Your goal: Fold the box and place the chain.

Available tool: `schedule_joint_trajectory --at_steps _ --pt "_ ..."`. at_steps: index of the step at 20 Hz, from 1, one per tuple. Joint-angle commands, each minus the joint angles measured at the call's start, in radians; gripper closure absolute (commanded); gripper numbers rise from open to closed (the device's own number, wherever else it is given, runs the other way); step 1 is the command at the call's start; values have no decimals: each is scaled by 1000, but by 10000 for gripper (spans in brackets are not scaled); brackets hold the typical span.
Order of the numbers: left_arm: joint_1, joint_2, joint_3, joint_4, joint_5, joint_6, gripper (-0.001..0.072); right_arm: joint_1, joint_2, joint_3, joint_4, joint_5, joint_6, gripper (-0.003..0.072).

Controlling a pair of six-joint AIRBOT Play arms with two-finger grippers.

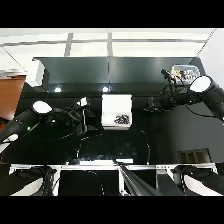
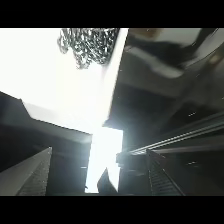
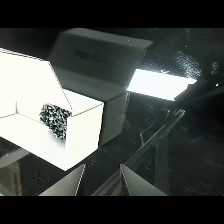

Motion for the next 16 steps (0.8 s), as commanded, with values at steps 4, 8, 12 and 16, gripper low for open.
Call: schedule_joint_trajectory --at_steps 4,8,12,16 --pt "-7 -164 75 -30 60 195 -9 19 0 0 3 -36 14 411" --pt "-32 -212 101 -30 60 190 -9 20 0 0 3 -36 14 410" --pt "-51 -226 119 -34 67 190 -8 20 0 0 2 -35 14 410" --pt "-66 -233 129 -35 71 187 -7 20 0 0 2 -39 14 410"
